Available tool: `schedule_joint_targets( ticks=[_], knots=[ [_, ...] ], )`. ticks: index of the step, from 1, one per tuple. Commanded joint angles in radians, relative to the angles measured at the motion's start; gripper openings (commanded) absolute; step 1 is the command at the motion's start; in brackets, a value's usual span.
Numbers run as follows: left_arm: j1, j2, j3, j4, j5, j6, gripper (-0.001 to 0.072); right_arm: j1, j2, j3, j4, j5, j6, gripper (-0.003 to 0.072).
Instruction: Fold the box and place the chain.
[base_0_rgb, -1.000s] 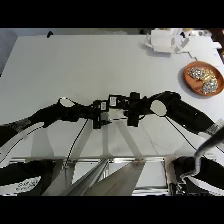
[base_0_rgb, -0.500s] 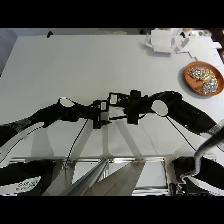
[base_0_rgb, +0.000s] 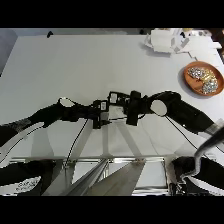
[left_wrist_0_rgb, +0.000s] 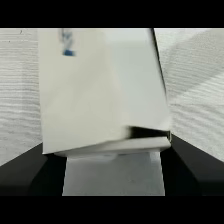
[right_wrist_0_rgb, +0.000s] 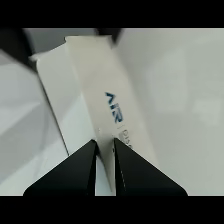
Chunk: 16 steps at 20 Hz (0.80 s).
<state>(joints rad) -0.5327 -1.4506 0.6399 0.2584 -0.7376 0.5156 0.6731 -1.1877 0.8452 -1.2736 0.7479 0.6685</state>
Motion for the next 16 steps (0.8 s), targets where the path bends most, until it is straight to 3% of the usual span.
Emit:
schedule_joint_targets(
  ticks=[1, 16],
  knots=[
    [-0.001, 0.001, 0.0, 0.0, 0.0, 0.0, 0.0113, 0.0, -0.005, 0.001, 0.002, 0.018, 0.009, 0.0112],
    [-0.001, 0.001, 0.0, 0.0, 0.0, 0.0, 0.0113, 0.0, -0.005, -0.003, 0.031, -0.085, 0.068, 0.0111]
  ],
)
